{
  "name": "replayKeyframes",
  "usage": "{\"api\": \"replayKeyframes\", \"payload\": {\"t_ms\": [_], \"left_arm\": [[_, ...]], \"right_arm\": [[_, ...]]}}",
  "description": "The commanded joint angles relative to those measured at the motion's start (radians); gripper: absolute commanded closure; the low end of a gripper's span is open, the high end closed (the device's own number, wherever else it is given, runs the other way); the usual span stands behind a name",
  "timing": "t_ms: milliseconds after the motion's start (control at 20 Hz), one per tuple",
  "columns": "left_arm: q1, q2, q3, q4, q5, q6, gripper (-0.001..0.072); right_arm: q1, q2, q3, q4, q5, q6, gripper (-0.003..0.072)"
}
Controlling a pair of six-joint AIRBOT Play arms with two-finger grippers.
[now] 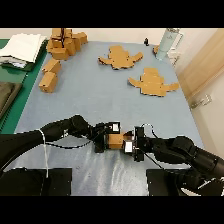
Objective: Fold the box.
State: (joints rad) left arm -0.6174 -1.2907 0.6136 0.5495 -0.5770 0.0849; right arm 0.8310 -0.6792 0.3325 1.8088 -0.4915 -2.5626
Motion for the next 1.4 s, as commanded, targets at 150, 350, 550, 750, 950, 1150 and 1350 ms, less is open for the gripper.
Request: {"api": "replayKeyframes", "payload": {"t_ms": [150,350,550,750,950,1150,1350], "left_arm": [[0.001,0.0,0.001,0.001,0.0,0.001,0.0233],[0.001,0.0,0.001,0.0,0.0,0.0,0.0232],[0.001,0.0,0.001,0.001,0.0,0.0,0.0233],[0.001,0.0,0.001,0.001,0.0,0.0,0.0233],[0.001,0.0,0.001,0.0,0.0,0.0,0.0233],[0.001,0.0,0.001,0.0,0.0,0.0,0.0232],[0.001,0.0,0.001,0.0,0.0,0.0,0.0232]], "right_arm": [[0.037,-0.007,-0.002,-0.025,0.046,-0.03,0.0187],[0.061,-0.007,-0.003,-0.024,0.036,-0.018,0.0198],[0.061,-0.008,-0.006,-0.025,0.028,-0.011,0.032],[0.061,-0.007,-0.008,-0.025,0.027,-0.011,0.0412],[0.061,-0.006,-0.008,-0.024,0.028,-0.011,0.0469],[0.073,0.001,-0.007,-0.014,0.034,-0.011,0.0264],[0.112,-0.006,-0.007,-0.014,0.125,-0.011,0.0264]]}}
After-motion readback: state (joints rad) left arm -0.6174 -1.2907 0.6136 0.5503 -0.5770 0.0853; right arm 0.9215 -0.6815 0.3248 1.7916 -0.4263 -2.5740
